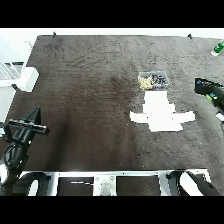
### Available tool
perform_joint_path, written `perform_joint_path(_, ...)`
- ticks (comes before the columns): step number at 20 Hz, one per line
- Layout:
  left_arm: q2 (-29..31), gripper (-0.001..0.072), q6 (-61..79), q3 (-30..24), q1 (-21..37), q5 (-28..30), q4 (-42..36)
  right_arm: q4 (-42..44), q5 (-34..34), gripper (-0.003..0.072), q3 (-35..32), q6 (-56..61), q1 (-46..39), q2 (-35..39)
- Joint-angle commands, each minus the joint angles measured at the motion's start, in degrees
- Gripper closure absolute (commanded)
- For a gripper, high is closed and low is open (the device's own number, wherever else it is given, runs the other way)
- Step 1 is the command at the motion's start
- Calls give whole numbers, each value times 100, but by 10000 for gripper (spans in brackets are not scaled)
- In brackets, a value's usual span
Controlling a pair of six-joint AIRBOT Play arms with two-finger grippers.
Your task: Fold the box and place the chain.
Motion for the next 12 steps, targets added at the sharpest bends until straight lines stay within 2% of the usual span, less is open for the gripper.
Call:
perform_joint_path(1,2,689,-2,2,-2,15,0,-2317,2146,134,1016,1709,-1335,-667)
perform_joint_path(4,0,689,0,2,-2,11,0,-2483,3316,116,2033,1971,-1958,-1462)
perform_joint_path(6,2,689,0,2,-2,-11,-2,-2929,4011,116,2658,2087,-1969,-2166)
perform_joint_path(9,2,688,0,2,-2,-31,-2,-3891,4428,116,3250,2085,-1738,-3016)
perform_joint_path(10,0,645,2,2,-2,-52,-2,-4131,4428,116,3353,2061,-1663,-3226)
perform_joint_path(11,2,363,-2,2,-2,-96,-2,-4350,4426,116,3423,2063,-1611,-3390)
perform_joint_path(12,2,114,0,2,-2,-179,-2,-4498,4426,116,3464,2006,-1552,-3532)
